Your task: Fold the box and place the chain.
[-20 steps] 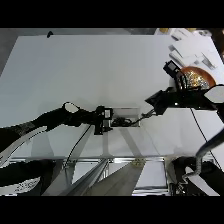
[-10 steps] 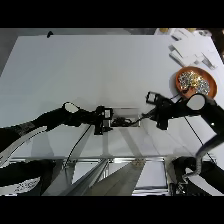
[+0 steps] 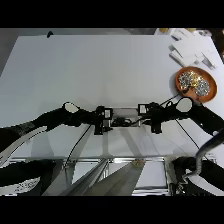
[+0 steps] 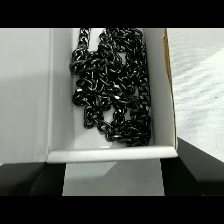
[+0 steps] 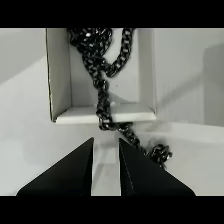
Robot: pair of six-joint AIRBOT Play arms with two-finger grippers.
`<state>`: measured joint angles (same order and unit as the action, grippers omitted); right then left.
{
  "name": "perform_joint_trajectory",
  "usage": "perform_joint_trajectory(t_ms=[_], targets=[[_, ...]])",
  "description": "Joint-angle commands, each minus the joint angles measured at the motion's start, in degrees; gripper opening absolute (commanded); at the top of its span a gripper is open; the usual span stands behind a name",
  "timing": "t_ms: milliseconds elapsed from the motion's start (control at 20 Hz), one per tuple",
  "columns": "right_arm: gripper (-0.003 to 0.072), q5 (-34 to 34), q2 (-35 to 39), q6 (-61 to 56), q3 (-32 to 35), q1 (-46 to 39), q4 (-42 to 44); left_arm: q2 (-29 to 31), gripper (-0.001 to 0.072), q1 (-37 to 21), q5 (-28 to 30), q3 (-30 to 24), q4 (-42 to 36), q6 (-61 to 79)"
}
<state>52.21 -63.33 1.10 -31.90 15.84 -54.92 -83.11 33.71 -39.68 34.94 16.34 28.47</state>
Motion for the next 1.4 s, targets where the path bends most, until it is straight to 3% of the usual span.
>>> perform_joint_trajectory(t_ms=[0, 200, 300, 500, 750, 850, 1000, 1200, 1350], targets=[[0.0158, -1.2, -0.2, 2.2, 0.1, 0.3, 3.1, 0.0, 0.0071, 0.0, 0.0, 0.0, 0.0, 0.0], [0.0148, -1.2, -0.2, 2.2, 0.1, 0.3, 4.8, 0.0, 0.0071, -0.1, 0.0, 0.0, 0.0, 0.0], [0.0054, -1.1, -0.2, 2.2, 0.1, 0.3, 4.8, 0.0, 0.0071, 0.0, 0.0, 0.0, 0.0, 0.0], [0.0018, -0.6, 0.2, 0.1, 0.1, 0.3, 3.1, 0.0, 0.0071, -0.1, 0.0, 0.0, 0.0, 0.0], [0.0017, -0.2, 8.6, -21.5, 0.0, 0.3, -11.2, 0.0, 0.0071, 0.0, 0.0, 0.0, 0.0, 0.0], [0.0017, 1.3, 13.5, -28.7, 0.0, 0.3, -12.5, 0.0, 0.0071, 0.0, 0.0, 0.0, 0.0, 0.0], [0.0017, 2.0, 20.3, -37.4, 0.0, 0.3, -4.4, 0.0, 0.0071, -0.1, 0.0, 0.0, 0.0, 0.0], [0.0017, 2.0, 22.2, -38.6, 0.0, 0.9, 22.2, 0.0, 0.0071, -0.1, 0.0, 0.0, 0.0, 0.0], [0.0017, -2.7, 22.0, -38.1, 0.0, 7.6, 25.3, 0.0, 0.0071, -0.1, 0.0, 0.0, 0.0, 0.0]])
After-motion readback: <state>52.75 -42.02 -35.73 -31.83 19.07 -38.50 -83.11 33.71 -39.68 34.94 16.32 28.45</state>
